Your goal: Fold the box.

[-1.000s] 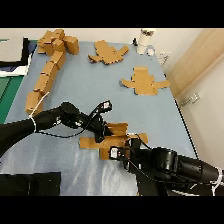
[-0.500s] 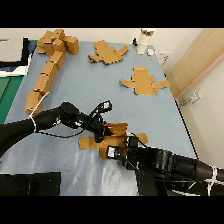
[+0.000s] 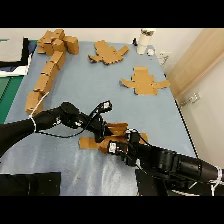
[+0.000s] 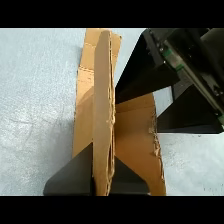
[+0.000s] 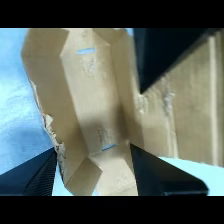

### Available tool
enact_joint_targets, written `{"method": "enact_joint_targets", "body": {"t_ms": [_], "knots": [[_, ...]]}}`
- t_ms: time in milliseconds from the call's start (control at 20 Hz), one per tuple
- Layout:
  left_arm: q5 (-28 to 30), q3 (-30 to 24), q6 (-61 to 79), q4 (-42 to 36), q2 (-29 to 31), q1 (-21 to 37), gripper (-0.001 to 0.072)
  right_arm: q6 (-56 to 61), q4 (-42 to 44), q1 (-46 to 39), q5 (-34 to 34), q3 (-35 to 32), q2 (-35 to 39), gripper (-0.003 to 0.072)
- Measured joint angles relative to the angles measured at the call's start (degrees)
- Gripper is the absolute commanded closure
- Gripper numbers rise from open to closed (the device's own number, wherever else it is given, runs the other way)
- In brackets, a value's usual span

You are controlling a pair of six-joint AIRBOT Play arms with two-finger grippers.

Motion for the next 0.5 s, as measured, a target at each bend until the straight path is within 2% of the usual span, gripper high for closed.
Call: {"method": "enact_joint_targets", "body": {"t_ms": [500], "knots": [[0.00,0.00,0.00,0.00,0.00,0.00,0.0697,5.70,-4.02,-0.04,-2.71,0.02,1.44,-0.0023]]}}
